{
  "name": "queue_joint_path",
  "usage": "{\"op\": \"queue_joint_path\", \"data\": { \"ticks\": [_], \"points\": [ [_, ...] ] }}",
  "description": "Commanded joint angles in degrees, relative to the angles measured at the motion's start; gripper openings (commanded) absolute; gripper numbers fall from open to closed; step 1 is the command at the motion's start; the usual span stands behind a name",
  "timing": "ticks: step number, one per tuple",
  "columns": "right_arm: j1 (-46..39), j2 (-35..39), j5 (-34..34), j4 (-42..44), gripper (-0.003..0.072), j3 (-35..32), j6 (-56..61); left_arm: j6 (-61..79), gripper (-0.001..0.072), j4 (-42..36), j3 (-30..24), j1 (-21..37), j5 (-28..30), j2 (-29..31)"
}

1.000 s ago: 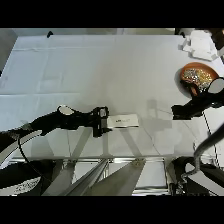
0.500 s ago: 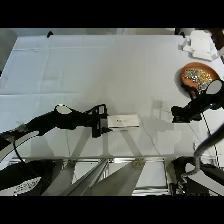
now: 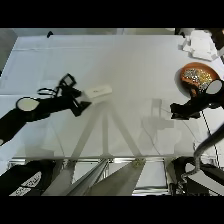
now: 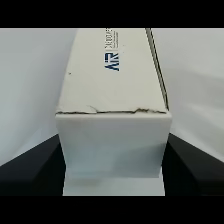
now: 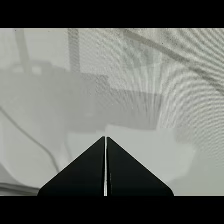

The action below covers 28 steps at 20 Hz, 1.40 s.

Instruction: Fold the box and place the chain.

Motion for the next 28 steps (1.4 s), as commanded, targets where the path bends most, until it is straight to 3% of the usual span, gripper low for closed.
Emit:
{"op": "queue_joint_path", "data": {
  "ticks": [1, 4, 8, 16, 19, 21, 22, 23, 25, 28],
  "points": [
    [-0.04, -0.04, -2.34, 0.07, 0.0011, -0.02, -0.02, -19.98, 0.0003, 16.24, 0.07, 11.89, 1.29, 6.19],
    [-0.04, -0.04, -2.47, 0.09, 0.0011, -0.02, -0.02, -30.27, 0.0003, 30.23, 0.07, 21.97, -1.36, 7.26],
    [-0.04, -0.04, -2.54, 0.09, 0.0011, -0.02, -0.5, -42.01, 0.0003, 39.19, 0.04, 31.28, -4.9, 6.34],
    [-0.04, -0.04, -2.75, 0.09, 0.0011, -0.02, -1.99, -44.89, 0.0015, 45.77, 0.02, 33.88, -16.44, 0.76],
    [-0.04, -0.04, -2.75, 0.09, 0.0011, -0.02, -1.99, -44.89, 0.0221, 45.75, 0.02, 33.88, -18.23, 0.7],
    [-0.04, -0.04, -2.75, 0.09, 0.0011, -0.02, -1.99, -44.87, 0.023, 45.99, 0.02, 33.88, -19.43, 0.7],
    [-0.04, -0.04, -2.75, 0.09, 0.0011, -0.02, -1.99, -44.87, 0.0313, 45.97, 0.02, 33.88, -19.67, 0.74],
    [-0.04, -0.04, -2.86, 0.09, 0.0011, -0.02, -1.99, -44.87, 0.0487, 45.94, 0.02, 33.88, -19.52, 0.85],
    [-0.04, -0.04, -3.21, 0.09, 0.0011, -0.02, -1.97, -44.87, 0.0689, 45.94, 0.02, 33.86, -18.36, 1.68],
    [-0.04, -0.04, -3.58, 0.09, 0.0011, -0.02, -1.97, -44.85, 0.0699, 45.97, 0.02, 33.79, -17.64, 4.44]
  ]
}}
